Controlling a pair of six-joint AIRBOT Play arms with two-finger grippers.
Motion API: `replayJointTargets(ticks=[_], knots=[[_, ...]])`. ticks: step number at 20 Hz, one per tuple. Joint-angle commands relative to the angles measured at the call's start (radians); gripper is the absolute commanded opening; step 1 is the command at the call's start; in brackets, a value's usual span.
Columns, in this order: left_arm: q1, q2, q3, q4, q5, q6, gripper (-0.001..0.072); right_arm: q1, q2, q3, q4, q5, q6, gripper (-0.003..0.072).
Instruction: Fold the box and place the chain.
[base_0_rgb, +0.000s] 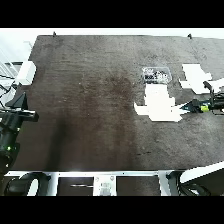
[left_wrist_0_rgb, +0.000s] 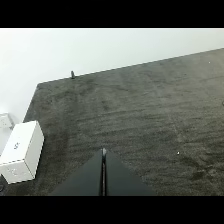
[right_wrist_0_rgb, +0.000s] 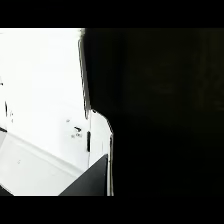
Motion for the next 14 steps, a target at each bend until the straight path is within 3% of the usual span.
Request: replayJointTargets(ticks=[1,4,9,11,14], knots=[[0.001,0.001,0.001,0.000,0.000,0.000,0.0019,0.006,0.038,-0.039,0.052,0.050,-0.014,-0.0001],[0.001,0.001,0.001,0.000,0.001,0.000,0.0019,0.021,0.138,-0.185,0.196,0.019,-0.017,-0.0002],[0.001,0.001,0.001,0.000,0.000,0.000,0.0019,0.177,0.339,-0.505,0.422,-0.173,-0.017,-0.0002],[0.001,0.001,0.001,0.000,0.001,0.000,0.0019,0.295,0.364,-0.562,0.515,-0.216,-0.017,-0.0002],[0.001,0.001,0.001,0.000,0.000,0.000,0.0019,0.500,0.364,-0.552,0.567,-0.312,-0.016,-0.0002]])
